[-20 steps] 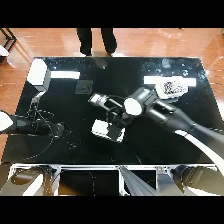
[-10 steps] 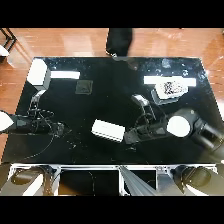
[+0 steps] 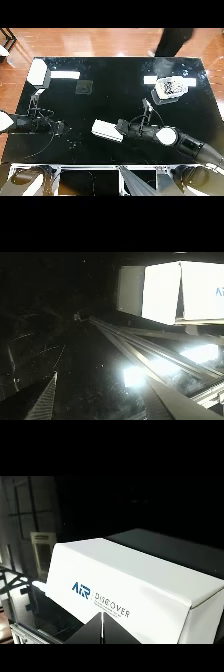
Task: Fold the box and place the chain.
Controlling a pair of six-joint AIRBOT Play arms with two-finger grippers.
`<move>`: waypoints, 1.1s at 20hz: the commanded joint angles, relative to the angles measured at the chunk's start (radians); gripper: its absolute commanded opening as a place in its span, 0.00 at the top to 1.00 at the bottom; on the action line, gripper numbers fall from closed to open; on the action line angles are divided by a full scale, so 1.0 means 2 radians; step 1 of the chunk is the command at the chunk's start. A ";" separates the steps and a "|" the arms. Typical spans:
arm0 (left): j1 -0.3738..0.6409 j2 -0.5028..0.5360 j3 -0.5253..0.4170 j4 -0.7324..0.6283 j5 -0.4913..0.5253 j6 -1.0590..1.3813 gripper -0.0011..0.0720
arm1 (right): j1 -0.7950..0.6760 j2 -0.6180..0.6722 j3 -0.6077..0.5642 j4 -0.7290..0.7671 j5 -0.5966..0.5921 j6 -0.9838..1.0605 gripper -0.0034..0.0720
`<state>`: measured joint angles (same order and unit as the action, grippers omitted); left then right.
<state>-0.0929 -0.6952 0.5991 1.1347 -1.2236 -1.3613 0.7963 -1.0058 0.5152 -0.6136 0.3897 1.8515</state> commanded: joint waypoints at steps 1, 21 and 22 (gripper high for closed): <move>0.000 0.000 0.000 0.000 0.001 0.000 0.13 | 0.016 -0.012 -0.004 0.030 -0.020 0.002 0.93; 0.000 -0.001 0.000 -0.002 0.001 0.000 0.13 | 0.043 -0.051 0.001 0.039 -0.014 -0.011 0.93; 0.000 -0.002 0.000 -0.005 0.001 0.001 0.13 | 0.043 -0.053 0.001 0.039 -0.016 -0.014 0.93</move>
